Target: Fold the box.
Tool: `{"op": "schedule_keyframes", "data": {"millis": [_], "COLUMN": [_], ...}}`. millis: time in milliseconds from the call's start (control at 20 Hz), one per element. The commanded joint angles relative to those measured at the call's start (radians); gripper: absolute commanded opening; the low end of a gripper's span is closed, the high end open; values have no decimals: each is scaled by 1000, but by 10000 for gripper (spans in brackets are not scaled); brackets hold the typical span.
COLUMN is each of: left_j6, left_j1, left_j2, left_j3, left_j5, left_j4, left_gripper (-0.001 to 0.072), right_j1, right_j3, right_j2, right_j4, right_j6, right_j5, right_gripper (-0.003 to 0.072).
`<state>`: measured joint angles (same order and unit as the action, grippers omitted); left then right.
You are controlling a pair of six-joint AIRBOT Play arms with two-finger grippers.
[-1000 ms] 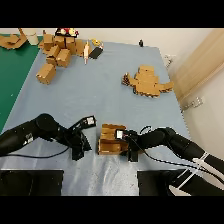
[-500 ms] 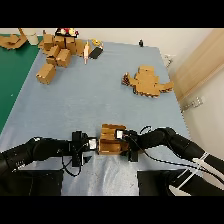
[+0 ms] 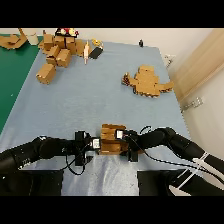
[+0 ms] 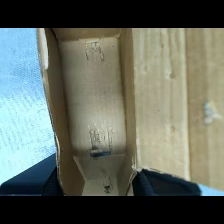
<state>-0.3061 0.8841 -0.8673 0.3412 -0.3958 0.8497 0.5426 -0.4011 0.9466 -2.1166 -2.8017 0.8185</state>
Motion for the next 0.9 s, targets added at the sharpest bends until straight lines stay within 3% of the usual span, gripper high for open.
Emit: {"op": "schedule_keyframes", "data": {"millis": [0,250,550,850], "left_j6": [3,3,38,164], "left_j1": [0,2,2,2], "left_j2": [-53,-146,-155,-200], "left_j3": [48,109,128,139], "left_j5": [3,-11,-82,-74], "left_j4": [-8,-8,-12,-134], "left_gripper": [704,704,704,704], "right_j1": [0,0,0,0], "right_j3": [0,0,0,0], "right_j2": [0,0,0,0], "right_j4": [0,0,0,0], "right_j6": [0,0,0,0], "right_j5": [3,3,2,3], "right_gripper": [444,443,444,444]}}
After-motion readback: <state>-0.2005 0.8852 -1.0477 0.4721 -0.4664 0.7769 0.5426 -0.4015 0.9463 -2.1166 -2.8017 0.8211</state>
